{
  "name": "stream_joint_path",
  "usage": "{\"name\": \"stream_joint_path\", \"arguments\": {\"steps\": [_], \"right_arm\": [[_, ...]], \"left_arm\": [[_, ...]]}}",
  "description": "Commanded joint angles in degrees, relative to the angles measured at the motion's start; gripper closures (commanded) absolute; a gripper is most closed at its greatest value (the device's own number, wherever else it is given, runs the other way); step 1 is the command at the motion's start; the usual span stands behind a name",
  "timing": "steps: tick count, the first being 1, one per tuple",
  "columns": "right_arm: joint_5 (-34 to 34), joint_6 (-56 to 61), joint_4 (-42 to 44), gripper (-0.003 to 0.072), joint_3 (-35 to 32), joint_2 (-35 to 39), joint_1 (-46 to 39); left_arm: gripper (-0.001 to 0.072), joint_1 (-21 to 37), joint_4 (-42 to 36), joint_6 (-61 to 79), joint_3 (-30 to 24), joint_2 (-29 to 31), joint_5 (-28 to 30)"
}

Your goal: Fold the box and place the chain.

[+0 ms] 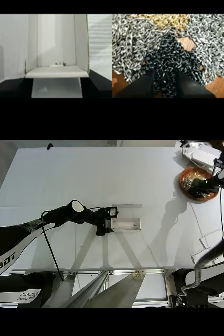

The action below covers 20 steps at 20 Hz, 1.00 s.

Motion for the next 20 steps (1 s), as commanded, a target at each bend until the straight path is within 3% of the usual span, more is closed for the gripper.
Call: {"name": "stream_joint_path", "arguments": {"steps": [1, 2, 4, 12, 20], "right_arm": [[-0.3, 0.9, 0.2, 0.0521, 0.1, -0.6, 0.0], [0.2, 0.9, 0.2, 0.054, 0.1, -0.6, 0.0], [1.2, 0.5, 0.2, 0.0672, 0.1, -0.5, 0.0], [7.1, -1.1, 0.2, 0.0671, 0.1, 5.2, 0.0], [26.9, -10.5, 5.6, 0.0672, 0.1, 23.4, 0.2]], "left_arm": [[0.0396, 0.0, 0.0, 0.0, 0.0, 0.0, 0.0], [0.0396, 0.0, 0.0, 0.0, 0.0, 0.0, 0.0], [0.0396, 0.0, 0.0, 0.0, 0.0, 0.0, 0.0], [0.0396, 0.0, 0.0, 0.0, 0.0, 0.0, 0.0], [0.0396, 0.0, 0.0, 0.0, 0.0, 0.0, 0.0]]}}
